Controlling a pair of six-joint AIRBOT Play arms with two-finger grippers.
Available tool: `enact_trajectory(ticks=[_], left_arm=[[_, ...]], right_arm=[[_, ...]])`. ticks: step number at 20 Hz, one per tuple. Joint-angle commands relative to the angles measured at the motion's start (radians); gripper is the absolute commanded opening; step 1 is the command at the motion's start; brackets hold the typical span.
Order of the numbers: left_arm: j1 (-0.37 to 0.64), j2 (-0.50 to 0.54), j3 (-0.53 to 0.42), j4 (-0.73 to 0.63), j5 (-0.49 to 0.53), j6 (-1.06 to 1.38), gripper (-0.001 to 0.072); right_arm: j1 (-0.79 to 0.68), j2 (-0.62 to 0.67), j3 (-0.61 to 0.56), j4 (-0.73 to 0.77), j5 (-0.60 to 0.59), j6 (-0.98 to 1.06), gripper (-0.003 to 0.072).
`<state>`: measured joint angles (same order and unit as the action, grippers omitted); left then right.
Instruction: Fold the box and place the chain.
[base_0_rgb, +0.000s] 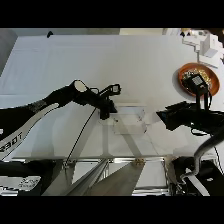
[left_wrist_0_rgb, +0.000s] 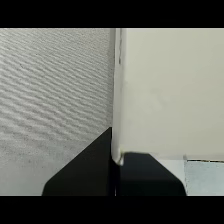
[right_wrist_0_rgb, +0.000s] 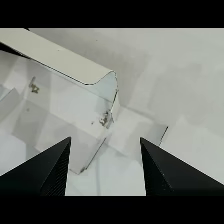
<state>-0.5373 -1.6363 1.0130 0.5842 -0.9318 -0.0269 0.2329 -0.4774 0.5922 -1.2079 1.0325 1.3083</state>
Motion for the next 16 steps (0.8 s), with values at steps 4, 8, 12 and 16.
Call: enact_trajectory(ticks=[4, 8, 12, 16], left_arm=[[0.0, 0.0, 0.0, 0.0, 0.0, 0.0, 0.001], [0.0, -0.001, 0.0, 0.0, 0.0, 0.0, 0.001], [0.0, 0.0, 0.0, 0.0, 0.0, 0.0, 0.001], [0.0, 0.0, 0.0, 0.0, 0.0, 0.0, 0.001]], right_arm=[[0.001, 0.001, -0.01, 0.026, 0.0, -0.122, 0.0232], [0.001, -0.049, -0.072, 0.146, 0.031, -0.426, 0.0018], [0.001, -0.192, -0.133, 0.156, 0.139, -0.718, 0.002], [0.021, -0.324, -0.133, 0.154, 0.133, -0.951, 0.0021]])
